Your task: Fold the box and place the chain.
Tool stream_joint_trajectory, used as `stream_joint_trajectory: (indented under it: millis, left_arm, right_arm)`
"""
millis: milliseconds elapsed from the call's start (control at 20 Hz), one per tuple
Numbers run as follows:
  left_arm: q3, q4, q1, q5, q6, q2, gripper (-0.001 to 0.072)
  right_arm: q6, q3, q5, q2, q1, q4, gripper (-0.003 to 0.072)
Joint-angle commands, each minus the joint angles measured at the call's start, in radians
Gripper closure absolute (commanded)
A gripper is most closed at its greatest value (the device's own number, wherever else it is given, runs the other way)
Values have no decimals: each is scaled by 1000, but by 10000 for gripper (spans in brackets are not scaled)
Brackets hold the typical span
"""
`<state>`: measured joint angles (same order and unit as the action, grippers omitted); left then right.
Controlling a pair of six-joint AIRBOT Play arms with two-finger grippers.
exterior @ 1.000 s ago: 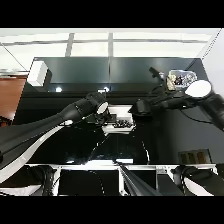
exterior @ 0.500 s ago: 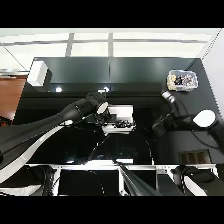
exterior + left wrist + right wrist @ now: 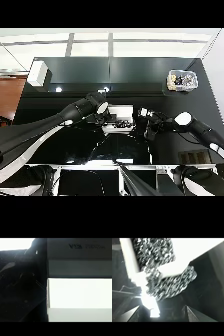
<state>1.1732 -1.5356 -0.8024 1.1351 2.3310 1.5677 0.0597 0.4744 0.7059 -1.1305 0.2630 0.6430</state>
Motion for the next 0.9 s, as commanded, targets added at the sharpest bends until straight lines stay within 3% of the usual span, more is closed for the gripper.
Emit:
stream_joint_trajectory:
  millis: [0,200,250,300,400,450,550,850]
  left_arm:
    - [0,0,0,0,0,1,681]
    - [0,0,0,0,0,1,681]
    - [0,0,0,0,0,1,681]
    - [0,0,0,0,0,1,681]
    - [0,0,0,0,0,1,681]
    - [0,0,0,0,0,1,681]
    - [0,0,0,0,0,1,681]
    - [0,1,0,0,0,1,681]
  right_arm:
    - [129,48,-6,-74,19,-68,-31]
    - [137,48,-73,-99,98,-65,-31]
    - [136,48,-110,-99,107,-66,11]
    - [127,48,-131,-99,107,-67,159]
    - [106,48,-132,-99,107,-66,214]
    - [97,48,-126,-98,107,-66,288]
    - [59,48,-123,-97,106,-43,671]
    - [-200,48,-123,-6,79,136,670]
